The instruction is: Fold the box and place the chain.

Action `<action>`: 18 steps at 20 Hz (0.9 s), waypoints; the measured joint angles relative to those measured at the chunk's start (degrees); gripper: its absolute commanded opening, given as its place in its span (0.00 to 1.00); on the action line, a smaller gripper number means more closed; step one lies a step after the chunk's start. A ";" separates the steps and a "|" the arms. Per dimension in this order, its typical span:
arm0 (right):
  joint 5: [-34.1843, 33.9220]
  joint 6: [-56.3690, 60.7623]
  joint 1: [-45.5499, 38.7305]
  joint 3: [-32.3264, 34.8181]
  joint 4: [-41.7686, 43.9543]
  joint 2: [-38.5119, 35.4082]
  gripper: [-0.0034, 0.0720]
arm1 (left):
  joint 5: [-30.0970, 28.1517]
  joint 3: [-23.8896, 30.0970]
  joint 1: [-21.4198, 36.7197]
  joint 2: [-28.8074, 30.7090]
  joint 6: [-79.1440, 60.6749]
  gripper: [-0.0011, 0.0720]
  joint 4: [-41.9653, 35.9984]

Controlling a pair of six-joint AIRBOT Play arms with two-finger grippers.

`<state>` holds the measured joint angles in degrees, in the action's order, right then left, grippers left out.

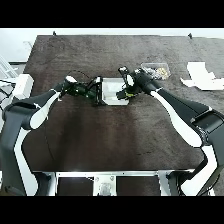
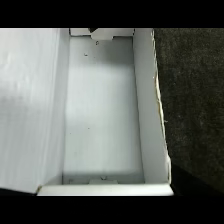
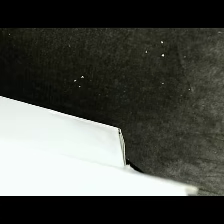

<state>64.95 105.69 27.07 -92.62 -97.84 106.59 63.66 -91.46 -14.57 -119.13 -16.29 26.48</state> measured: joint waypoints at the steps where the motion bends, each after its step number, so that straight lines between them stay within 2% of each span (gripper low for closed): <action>1: 0.20 -0.04 0.04 -0.13 -0.11 0.07 0.38 | 0.00 0.00 0.00 0.00 -0.13 0.64 0.02; 2: 0.50 -0.26 0.13 -0.24 -0.28 0.11 0.53 | 0.09 -0.02 0.00 0.00 -0.52 0.64 0.13; 3: 0.39 -0.24 0.15 -0.48 -0.17 0.13 0.54 | 0.11 -0.02 0.00 0.00 -0.52 0.64 0.13; 6: 0.44 0.09 0.09 -0.90 -0.11 -0.20 0.64 | 0.02 -0.02 0.00 0.00 -0.31 0.64 0.07; 18: 1.40 -2.40 -0.83 -1.16 0.04 -8.74 0.64 | 0.00 0.00 0.00 0.00 -0.24 0.64 0.02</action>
<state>66.35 103.28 26.24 -93.78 -97.80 97.84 63.66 -91.46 -14.57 -119.13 -16.53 26.50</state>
